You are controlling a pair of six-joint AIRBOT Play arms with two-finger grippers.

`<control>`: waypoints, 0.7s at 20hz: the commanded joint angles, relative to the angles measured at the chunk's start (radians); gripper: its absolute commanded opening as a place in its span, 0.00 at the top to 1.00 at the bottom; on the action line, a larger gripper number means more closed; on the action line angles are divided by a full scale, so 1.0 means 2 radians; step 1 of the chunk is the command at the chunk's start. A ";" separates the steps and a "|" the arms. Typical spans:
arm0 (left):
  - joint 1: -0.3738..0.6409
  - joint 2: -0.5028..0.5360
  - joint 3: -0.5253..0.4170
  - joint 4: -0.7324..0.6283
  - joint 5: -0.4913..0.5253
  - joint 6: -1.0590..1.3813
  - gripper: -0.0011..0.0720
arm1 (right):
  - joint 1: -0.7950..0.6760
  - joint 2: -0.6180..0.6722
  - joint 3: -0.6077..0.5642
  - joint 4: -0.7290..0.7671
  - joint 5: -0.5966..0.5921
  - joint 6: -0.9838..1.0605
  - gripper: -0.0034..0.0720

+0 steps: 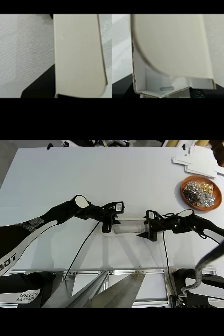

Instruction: Fold the box and place the chain.

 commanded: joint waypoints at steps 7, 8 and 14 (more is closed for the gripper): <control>0.000 0.000 0.000 0.000 0.000 0.000 0.97 | 0.000 0.000 0.000 -0.006 0.001 0.000 0.53; 0.000 0.000 0.000 0.000 0.000 0.000 0.97 | 0.000 0.000 0.000 -0.007 0.001 0.000 0.53; 0.000 0.000 0.000 0.000 0.000 0.000 0.97 | 0.000 0.000 0.000 -0.007 0.001 0.000 0.53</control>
